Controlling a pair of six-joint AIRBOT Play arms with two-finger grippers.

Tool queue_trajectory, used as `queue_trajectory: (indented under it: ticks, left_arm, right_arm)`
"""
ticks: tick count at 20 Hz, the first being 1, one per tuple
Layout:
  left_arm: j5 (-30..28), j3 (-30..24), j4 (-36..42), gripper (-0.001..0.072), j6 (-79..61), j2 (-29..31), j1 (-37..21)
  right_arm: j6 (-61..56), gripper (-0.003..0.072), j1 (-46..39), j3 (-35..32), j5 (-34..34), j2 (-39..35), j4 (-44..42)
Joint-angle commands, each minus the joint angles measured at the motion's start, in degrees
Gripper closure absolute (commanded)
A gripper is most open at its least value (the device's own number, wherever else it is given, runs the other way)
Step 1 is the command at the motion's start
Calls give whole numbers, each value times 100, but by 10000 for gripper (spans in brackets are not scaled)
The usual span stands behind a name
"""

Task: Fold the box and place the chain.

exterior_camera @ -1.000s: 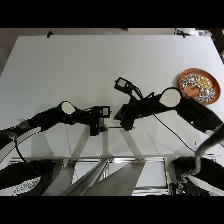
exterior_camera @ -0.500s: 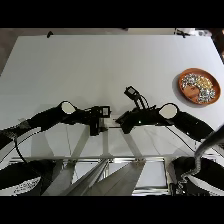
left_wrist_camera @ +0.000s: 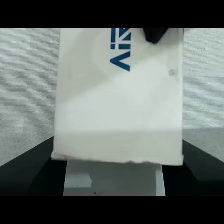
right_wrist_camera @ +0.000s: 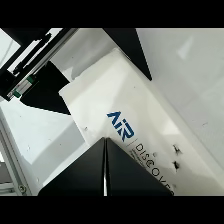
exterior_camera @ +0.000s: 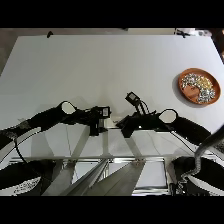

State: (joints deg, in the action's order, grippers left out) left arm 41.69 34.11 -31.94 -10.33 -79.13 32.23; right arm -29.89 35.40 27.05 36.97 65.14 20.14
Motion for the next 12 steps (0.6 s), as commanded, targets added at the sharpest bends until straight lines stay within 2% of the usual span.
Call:
queue_trajectory:
  ticks: [1,8,12]
  left_arm:
    - [-28,7,15,486,9,4,0]
    - [-28,7,15,486,9,4,0]
    - [-28,7,15,486,9,4,0]
  right_arm:
    - [173,682,31,-101,-181,4,-133]
    - [247,680,31,-96,-234,-63,-168]
    - [343,679,9,92,-354,-452,-101]
